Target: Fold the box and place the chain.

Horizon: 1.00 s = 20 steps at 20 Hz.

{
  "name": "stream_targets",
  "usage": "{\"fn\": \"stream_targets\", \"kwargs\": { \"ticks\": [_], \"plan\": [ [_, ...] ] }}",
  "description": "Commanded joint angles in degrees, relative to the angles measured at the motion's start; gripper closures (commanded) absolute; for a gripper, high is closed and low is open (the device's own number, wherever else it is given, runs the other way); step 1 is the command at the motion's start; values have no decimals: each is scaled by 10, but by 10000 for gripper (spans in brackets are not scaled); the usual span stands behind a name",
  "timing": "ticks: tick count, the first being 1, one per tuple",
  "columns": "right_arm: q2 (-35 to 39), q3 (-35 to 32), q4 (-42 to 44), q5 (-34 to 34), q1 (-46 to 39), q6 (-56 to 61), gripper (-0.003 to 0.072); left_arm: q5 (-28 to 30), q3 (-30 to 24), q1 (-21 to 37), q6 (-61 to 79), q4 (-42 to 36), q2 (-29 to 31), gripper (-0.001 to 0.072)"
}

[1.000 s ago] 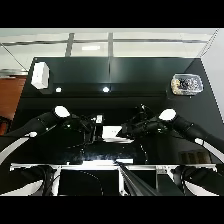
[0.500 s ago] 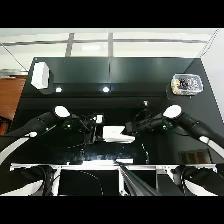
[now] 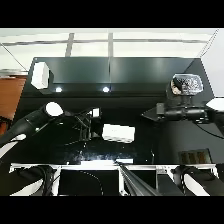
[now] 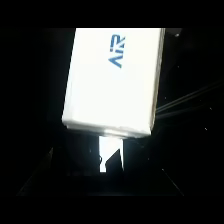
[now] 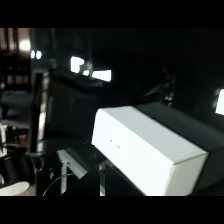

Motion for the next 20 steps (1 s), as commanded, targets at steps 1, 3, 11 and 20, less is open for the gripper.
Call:
{"fn": "stream_targets", "kwargs": {
  "ticks": [1,3,11,20],
  "plan": [
    [15,1,-43,-14,-53,-1,640,-27,27,-7,-128,46,37,-1],
    [15,1,-50,-29,-53,-1,640,-27,57,-49,-141,51,23,-1],
    [15,1,-52,-33,-53,-1,643,18,161,-172,-132,40,-104,0],
    [15,1,-54,-38,-53,-1,642,22,165,-171,-87,4,-129,1]
  ]
}}
